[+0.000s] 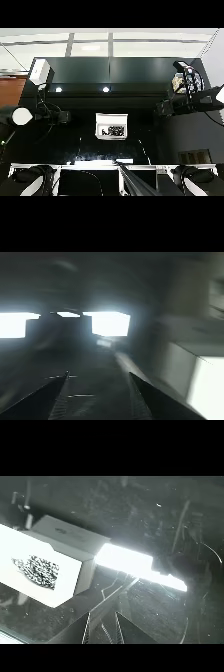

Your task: Fold the box and place the chain.

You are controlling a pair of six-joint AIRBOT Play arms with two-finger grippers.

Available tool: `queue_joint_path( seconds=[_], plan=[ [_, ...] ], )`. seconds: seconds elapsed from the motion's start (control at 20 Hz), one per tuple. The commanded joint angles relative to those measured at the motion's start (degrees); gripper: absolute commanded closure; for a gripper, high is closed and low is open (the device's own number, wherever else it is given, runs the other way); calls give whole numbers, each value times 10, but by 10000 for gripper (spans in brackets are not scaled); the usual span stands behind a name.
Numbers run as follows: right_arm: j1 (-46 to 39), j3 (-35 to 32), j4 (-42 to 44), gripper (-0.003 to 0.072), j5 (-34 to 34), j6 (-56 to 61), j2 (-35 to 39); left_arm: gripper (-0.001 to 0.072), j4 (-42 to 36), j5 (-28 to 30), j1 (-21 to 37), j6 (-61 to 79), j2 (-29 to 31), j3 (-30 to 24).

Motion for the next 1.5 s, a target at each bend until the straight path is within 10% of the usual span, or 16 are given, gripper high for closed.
queue_joint_path(
  seconds=[0.0, 0.15, 0.6, 1.45],
  plan=[
    [0, 0, 4, 476, -8, 13, 1, 260, -403, -37, 96, 560, -29, -75],
    [0, 0, 3, 476, -12, 13, 1, -2, -421, -88, 78, 724, -83, -75],
    [1, 0, 3, 476, -9, 41, 1, -2, -389, -34, 6, 1193, -138, -71],
    [1, 0, 3, 477, -12, 41, 1, -2, -398, -23, -41, 1175, -242, -19]
  ],
)
